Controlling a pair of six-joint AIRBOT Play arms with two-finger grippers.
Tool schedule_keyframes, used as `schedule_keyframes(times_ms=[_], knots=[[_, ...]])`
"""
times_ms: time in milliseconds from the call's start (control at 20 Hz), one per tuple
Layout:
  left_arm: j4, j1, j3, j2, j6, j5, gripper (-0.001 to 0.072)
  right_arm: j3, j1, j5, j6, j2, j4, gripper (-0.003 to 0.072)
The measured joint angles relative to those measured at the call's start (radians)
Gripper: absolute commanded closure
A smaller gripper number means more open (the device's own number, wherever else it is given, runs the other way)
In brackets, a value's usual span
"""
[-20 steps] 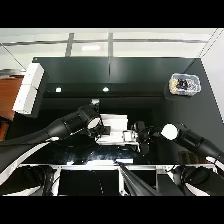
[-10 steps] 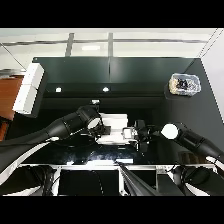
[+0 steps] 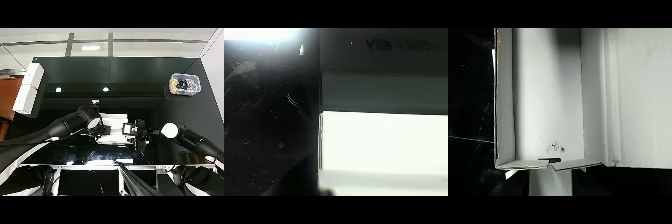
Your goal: Fold the box and place the chain.
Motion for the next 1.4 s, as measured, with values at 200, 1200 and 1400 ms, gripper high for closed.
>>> schedule_keyframes(times_ms=[200, 1200, 1400], knots=[[0.000, 0.000, 0.000, 0.000, -0.001, 0.000, 0.0677, 0.000, 0.001, -0.025, 0.011, -0.016, 0.068, 0.0446], [-0.002, 0.000, 0.001, -0.010, 0.000, 0.002, 0.0677, 0.000, 0.008, -0.058, 0.014, -0.055, 0.187, 0.0254], [-0.004, 0.000, 0.001, -0.010, -0.001, 0.003, 0.0677, 0.000, 0.008, -0.071, 0.014, -0.055, 0.186, 0.0425]])
